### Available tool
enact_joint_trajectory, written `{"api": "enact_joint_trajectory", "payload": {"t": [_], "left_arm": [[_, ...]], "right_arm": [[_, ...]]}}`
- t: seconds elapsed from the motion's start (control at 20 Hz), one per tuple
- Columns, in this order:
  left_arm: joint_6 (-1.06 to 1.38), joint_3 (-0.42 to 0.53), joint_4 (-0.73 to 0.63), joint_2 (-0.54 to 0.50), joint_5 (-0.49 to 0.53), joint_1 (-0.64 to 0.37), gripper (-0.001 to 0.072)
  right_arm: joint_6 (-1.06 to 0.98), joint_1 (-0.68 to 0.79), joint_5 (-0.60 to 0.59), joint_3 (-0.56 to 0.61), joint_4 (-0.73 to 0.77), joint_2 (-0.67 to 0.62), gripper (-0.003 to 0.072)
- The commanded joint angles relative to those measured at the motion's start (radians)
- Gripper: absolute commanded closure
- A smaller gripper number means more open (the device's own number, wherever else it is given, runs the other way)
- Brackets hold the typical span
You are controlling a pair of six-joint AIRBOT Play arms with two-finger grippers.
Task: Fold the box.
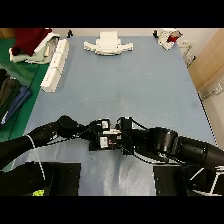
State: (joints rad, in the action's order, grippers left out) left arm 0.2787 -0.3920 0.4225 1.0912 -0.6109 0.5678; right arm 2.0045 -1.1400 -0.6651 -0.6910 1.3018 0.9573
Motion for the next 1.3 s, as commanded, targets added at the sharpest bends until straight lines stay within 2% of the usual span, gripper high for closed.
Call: {"api": "enact_joint_trajectory", "payload": {"t": [0.0,0.1,0.15,0.2,0.45,0.5,1.25], "left_arm": [[0.001,-0.001,0.0,0.0,0.0,0.0,0.0204],[0.001,-0.001,0.0,0.0,0.0,0.0,0.0205],[0.001,-0.001,0.0,0.0,0.0,0.0,0.0205],[0.001,-0.001,0.0,0.0,0.0,0.0,0.0204],[0.001,-0.001,0.0,0.0,0.0,0.0,0.0204],[0.001,-0.001,0.0,0.0,0.0,0.0,0.0204],[0.001,-0.001,0.0,0.0,0.0,0.0,0.0204]], "right_arm": [[-0.008,0.0,0.003,-0.002,-0.019,0.004,0.0272],[-0.01,0.0,0.006,-0.002,-0.023,0.014,0.0305],[-0.01,0.0,0.006,-0.002,-0.023,0.019,0.0442],[-0.009,0.0,0.007,-0.002,-0.022,0.023,0.0488],[-0.007,-0.001,0.014,-0.002,0.02,0.022,0.0488],[-0.006,-0.001,0.013,-0.002,0.031,0.022,0.0527],[-0.006,-0.003,-0.017,-0.002,0.121,0.058,0.0528]]}}
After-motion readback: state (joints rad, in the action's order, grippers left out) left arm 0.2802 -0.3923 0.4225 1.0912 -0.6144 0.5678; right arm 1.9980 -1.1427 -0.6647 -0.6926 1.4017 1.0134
